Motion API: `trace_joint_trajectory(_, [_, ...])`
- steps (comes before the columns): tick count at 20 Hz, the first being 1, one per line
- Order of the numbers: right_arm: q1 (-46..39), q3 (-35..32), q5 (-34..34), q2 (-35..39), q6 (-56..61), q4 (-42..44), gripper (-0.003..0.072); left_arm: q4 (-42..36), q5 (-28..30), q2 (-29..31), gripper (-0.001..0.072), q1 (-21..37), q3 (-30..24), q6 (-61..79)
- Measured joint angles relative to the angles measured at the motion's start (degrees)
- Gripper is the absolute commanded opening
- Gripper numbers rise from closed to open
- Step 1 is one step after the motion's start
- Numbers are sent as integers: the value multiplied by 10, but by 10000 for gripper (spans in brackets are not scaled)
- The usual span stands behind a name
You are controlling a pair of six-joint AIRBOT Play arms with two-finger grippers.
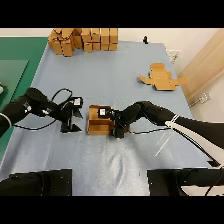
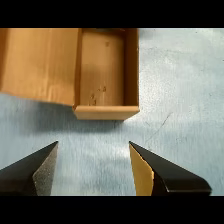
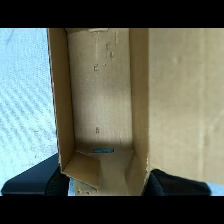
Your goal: Fold the box.
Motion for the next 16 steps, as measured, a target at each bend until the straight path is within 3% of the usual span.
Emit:
trace_joint_trajectory(7, [0,0,0,0,0,0,83,-33,20,-39,701,-43,0,7])
trace_joint_trajectory(16, [0,0,0,0,0,1,83,-46,31,-48,700,-57,0,-14])
